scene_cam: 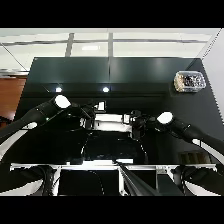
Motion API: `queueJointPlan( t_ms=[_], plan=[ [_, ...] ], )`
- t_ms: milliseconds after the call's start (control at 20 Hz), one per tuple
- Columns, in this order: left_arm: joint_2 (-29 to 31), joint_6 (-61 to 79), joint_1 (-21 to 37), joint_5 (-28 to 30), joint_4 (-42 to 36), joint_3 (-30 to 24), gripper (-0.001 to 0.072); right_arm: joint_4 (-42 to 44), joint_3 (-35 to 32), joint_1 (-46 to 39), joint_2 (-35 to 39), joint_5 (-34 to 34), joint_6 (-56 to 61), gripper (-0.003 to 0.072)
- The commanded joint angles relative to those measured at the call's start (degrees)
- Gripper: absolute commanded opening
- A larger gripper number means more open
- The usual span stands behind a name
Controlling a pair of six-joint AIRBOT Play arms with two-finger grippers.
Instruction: Fold the box and place the chain.
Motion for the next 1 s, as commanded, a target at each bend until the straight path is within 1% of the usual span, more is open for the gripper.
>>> queueJointPlan(
  t_ms=[0, 300, 350, 400, 750, 900, 950],
  plan=[
    [0.0, -0.1, 0.0, 0.2, 0.0, 0.0, 0.0029, 0.0, 0.0, 0.0, -0.5, 0.0, 0.0, 0.0713],
    [0.0, -0.1, -0.1, 0.0, 0.0, 0.0, 0.0029, -0.1, 0.3, 0.0, -0.7, -1.5, 1.9, 0.0712],
    [0.0, -0.1, -0.1, 0.0, 0.0, 0.0, 0.0029, -0.2, 0.4, 0.0, -0.8, -1.5, 2.3, 0.0606],
    [0.0, -0.1, -0.1, 0.0, 0.0, 0.0, 0.0029, -0.4, 0.6, 0.0, -0.9, -2.0, 3.1, 0.0544],
    [0.0, -0.2, -0.1, 0.0, -0.4, 0.0, 0.0029, -1.4, 0.6, 0.0, -0.9, -1.3, 3.2, 0.0546],
    [1.3, -2.9, 0.0, 0.1, 0.1, 0.1, 0.0030, -1.9, 0.6, 0.0, -0.9, -0.8, 2.8, 0.0544],
    [2.1, -3.2, 0.0, 0.0, 0.3, 0.1, 0.0032, -2.2, 0.6, 0.0, -0.9, -0.7, 2.8, 0.0464]
  ],
)
